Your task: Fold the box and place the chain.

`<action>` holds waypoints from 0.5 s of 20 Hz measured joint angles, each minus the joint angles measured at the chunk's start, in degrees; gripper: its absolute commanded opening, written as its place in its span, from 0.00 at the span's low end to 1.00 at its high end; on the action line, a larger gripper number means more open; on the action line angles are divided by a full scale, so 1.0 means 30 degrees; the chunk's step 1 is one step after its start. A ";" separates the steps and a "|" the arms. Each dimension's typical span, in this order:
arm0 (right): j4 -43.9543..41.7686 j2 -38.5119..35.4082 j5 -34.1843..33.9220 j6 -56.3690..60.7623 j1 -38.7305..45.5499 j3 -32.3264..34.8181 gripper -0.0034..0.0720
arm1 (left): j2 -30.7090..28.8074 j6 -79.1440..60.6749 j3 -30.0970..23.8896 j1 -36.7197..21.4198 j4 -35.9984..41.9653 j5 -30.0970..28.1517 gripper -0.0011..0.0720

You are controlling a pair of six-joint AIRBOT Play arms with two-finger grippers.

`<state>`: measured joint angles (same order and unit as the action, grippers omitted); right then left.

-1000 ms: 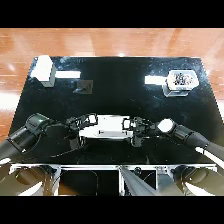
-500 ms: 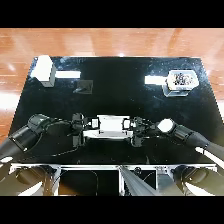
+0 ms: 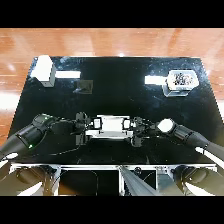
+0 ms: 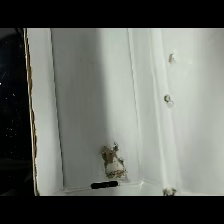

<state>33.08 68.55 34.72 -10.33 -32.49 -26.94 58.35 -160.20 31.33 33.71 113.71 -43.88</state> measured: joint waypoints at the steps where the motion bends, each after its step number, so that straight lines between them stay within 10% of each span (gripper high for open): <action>1: 0.0000 0.0007 0.0000 0.0000 0.0000 0.0000 0.85 | 0.0117 -0.0073 0.0000 0.0109 0.0095 0.0036 0.84; 5: 0.0000 0.0007 0.0000 0.0000 0.0000 0.0000 0.85 | 0.0372 -0.0262 0.0000 0.0444 0.0270 0.0503 0.82; 8: 0.0000 0.0007 -0.0007 0.0000 0.0000 0.0000 0.85 | 0.0459 -0.0284 0.0000 0.0532 0.0386 0.0860 0.47; 10: 0.0007 0.0007 0.0000 -0.0007 0.0000 0.0000 0.85 | 0.0495 -0.0328 0.0000 0.0561 0.0481 0.1005 0.40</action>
